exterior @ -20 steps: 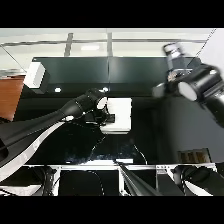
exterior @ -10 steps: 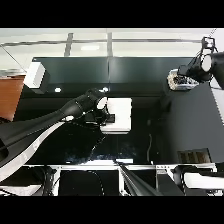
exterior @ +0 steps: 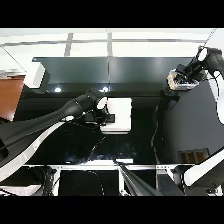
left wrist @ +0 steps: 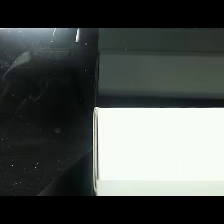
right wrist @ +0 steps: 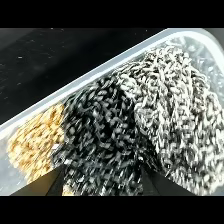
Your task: Fold the box and place the chain.
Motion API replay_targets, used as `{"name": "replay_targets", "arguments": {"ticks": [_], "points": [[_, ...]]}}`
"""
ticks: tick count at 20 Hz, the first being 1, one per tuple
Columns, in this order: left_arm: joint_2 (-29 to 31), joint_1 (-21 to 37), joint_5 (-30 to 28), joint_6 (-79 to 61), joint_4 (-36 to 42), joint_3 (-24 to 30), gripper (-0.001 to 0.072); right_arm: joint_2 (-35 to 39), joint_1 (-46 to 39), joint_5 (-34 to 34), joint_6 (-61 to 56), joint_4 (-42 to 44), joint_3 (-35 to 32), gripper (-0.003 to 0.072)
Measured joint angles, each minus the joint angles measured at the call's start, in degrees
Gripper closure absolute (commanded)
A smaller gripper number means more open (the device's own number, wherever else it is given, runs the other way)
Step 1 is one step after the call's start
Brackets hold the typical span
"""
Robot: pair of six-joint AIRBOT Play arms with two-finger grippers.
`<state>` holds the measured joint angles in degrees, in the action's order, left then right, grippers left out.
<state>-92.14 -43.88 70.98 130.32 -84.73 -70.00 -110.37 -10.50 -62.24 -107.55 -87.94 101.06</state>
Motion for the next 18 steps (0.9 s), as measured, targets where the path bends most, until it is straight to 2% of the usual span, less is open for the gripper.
{"name": "replay_targets", "arguments": {"ticks": [2, 3, 4, 7, 10, 18], "points": [[0.0, 0.0, 0.0, 0.0, 0.13, 0.0, 0.0681, -1.64, -0.15, -0.07, 0.11, -0.2, 0.61, 0.0168], [0.0, 0.0, 0.04, 0.0, 0.13, 0.0, 0.068, -2.23, -0.26, -0.07, 0.22, -0.35, 0.81, 0.0367], [0.0, 0.0, 0.02, 0.0, 0.13, 0.0, 0.0681, -2.73, -0.33, -0.02, 0.24, -0.57, 0.98, 0.068], [0.0, 0.0, 0.09, 0.0, 0.15, 0.0, 0.068, -2.62, -0.39, -0.33, 1.27, -0.55, 1.22, 0.0675], [0.0, 0.0, 0.09, 0.0, 0.17, 0.0, 0.0681, 1.99, -0.33, -0.72, 5.31, -0.5, 1.36, 0.0675], [0.0, 0.0, 0.02, 0.0, 0.17, 0.0, 0.068, 26.71, -0.24, -4.59, 17.11, 3.39, 1.42, 0.0675]]}}
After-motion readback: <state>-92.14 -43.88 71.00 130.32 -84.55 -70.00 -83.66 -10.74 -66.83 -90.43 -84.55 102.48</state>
